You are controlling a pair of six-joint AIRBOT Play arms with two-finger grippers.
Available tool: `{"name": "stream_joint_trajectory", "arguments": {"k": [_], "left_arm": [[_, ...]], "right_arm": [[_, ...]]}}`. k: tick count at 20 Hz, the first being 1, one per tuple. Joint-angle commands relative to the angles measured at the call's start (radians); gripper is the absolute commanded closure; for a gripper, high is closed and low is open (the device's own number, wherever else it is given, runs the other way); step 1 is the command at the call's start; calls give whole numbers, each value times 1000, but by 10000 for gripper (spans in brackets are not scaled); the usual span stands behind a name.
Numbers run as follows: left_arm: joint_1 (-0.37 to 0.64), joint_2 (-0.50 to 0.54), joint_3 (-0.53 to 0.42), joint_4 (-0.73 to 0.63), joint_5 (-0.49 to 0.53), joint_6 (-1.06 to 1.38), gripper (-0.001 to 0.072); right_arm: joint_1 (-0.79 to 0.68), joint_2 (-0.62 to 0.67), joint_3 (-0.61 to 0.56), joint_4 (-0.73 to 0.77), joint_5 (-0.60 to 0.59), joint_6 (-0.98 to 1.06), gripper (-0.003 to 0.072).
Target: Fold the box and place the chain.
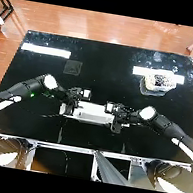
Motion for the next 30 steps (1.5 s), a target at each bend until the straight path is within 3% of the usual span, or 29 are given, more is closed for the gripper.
{"name": "stream_joint_trajectory", "arguments": {"k": [1, 6, 7, 8, 30], "left_arm": [[0, 0, 0, -1, 1, 0, 691], [0, 0, 0, -3, 1, 0, 690], [0, 0, 0, -3, 1, 0, 690], [0, 0, 0, -3, 1, 0, 689], [1, 0, 1, 34, 1, -14, 665]], "right_arm": [[1, 0, 0, -1, -9, 7, 36], [32, -3, 0, -35, -39, 35, 37], [32, -3, -1, -34, -39, 35, 94], [32, -3, -1, -34, -40, 38, 209], [32, -3, -1, -34, -41, 39, 212]]}}
